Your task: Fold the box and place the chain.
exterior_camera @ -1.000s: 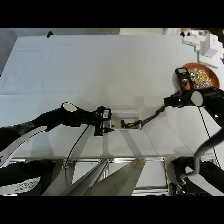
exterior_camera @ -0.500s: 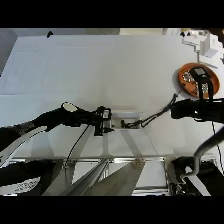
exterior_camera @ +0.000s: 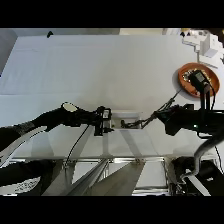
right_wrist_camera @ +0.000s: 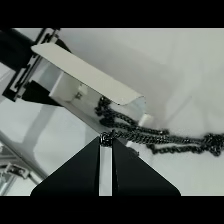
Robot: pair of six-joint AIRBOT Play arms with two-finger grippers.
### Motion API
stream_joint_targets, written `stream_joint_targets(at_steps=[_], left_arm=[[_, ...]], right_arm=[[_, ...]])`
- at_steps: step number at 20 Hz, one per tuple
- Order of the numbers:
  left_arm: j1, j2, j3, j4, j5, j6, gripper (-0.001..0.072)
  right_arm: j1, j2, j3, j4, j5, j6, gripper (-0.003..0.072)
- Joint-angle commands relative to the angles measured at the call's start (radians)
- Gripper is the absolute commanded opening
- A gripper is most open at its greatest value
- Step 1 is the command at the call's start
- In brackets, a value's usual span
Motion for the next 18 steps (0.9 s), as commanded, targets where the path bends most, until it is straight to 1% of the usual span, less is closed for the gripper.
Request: stream_joint_targets(at_steps=[1, 5, 7, 10, 13, 18], left_arm=[[0.001, 0.001, 0.0, 0.0, 0.0, 0.0, 0.0066], [0.001, 0.001, 0.0, 0.0, 0.0, 0.0, 0.0066], [0.001, 0.001, 0.0, 0.0, 0.0, 0.0, 0.0066], [0.001, 0.001, 0.0, 0.0, 0.0, 0.0, 0.0066], [0.001, 0.001, 0.0, 0.0, 0.0, 0.0, 0.0066], [0.001, 0.001, 0.0, 0.0, 0.0, 0.0, 0.0066]], right_arm=[[0.179, -0.009, 0.001, -0.058, -0.118, 0.058, 0.0017], [0.33, -0.108, 0.001, -0.08, -0.244, 0.07, 0.0018], [0.385, -0.185, 0.001, -0.115, -0.314, 0.07, 0.0018], [0.46, -0.311, 0.001, -0.121, -0.418, 0.066, 0.0018], [0.498, -0.417, 0.001, -0.122, -0.428, 0.067, 0.0018], [0.498, -0.533, 0.001, -0.126, -0.416, 0.067, 0.0018]])
